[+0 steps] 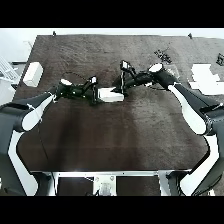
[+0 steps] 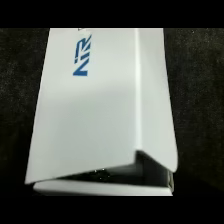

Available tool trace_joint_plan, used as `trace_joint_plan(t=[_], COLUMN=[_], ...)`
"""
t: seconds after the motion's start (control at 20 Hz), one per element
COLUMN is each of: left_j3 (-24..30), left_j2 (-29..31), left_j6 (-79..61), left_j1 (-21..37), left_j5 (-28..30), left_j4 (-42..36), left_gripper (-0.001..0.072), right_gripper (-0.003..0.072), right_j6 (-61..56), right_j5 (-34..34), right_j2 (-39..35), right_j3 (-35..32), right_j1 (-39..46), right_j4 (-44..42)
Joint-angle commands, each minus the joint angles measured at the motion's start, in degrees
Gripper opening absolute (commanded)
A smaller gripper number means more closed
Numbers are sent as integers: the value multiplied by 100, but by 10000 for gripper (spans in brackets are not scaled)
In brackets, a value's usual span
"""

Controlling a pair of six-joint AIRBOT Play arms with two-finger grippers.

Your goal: Fold the box and place the chain.

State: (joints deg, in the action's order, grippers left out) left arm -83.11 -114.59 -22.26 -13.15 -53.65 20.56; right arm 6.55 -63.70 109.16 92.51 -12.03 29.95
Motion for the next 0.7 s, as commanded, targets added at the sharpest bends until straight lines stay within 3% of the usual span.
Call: trace_joint_plan(t=[0.0, 0.65], left_j3=[2, 2], left_j2=[2, 2], left_j6=[-7, -7], left_j1=[-4, -4], left_j5=[-17, -20], left_j4=[4, 4], left_gripper=[334, 334], right_gripper=[351, 351], right_j6=[-2, 13], right_j5=[-37, -17], right_j2=[-15, 133], right_j3=[76, 44], right_j1=[-4, -50], right_j4=[-55, 72])
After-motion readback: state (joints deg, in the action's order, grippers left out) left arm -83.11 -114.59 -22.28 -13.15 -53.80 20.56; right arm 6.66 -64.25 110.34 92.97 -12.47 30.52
